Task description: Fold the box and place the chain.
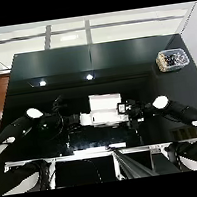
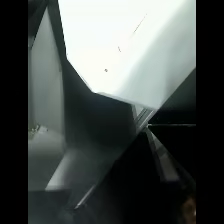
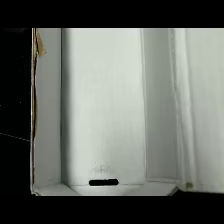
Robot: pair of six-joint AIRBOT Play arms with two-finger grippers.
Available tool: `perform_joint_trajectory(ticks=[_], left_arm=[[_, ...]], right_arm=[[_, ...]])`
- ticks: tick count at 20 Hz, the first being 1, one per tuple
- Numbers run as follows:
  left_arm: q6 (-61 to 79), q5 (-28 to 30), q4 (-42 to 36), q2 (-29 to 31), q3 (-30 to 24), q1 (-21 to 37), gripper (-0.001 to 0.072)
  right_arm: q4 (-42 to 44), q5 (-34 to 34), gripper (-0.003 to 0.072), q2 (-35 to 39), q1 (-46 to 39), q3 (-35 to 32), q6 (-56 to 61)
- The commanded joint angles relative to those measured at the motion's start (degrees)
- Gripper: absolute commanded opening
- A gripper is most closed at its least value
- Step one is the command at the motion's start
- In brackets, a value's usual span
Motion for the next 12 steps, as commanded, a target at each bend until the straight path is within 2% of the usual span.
perform_joint_trajectory(ticks=[1,3,4,7,9,12], left_arm=[[4.26,-0.2,-1.51,-0.35,3.04,-1.01,0.0038],[6.56,-1.86,-1.42,-0.35,5.09,-1.01,0.0192],[6.95,-2.51,-1.01,-0.35,5.92,-1.01,0.0217],[7.61,-3.69,-0.87,-0.35,7.37,-1.01,0.0509],[7.56,-4.09,-0.92,-0.35,7.76,-1.03,0.0586],[7.54,-5.6,-1.73,-0.35,8.22,-1.16,0.0586]], right_arm=[[-0.11,0.09,0.0412,0.02,0.04,0.0,-0.09],[-0.11,0.11,0.0412,0.02,0.04,0.0,-0.09],[-0.11,0.11,0.0412,0.02,0.04,0.0,-0.09],[-0.13,0.11,0.0412,0.02,0.04,0.0,-0.09],[-0.11,0.11,0.0412,0.02,0.04,0.0,-0.09],[-0.11,0.11,0.0412,0.02,0.04,0.0,-0.09]])
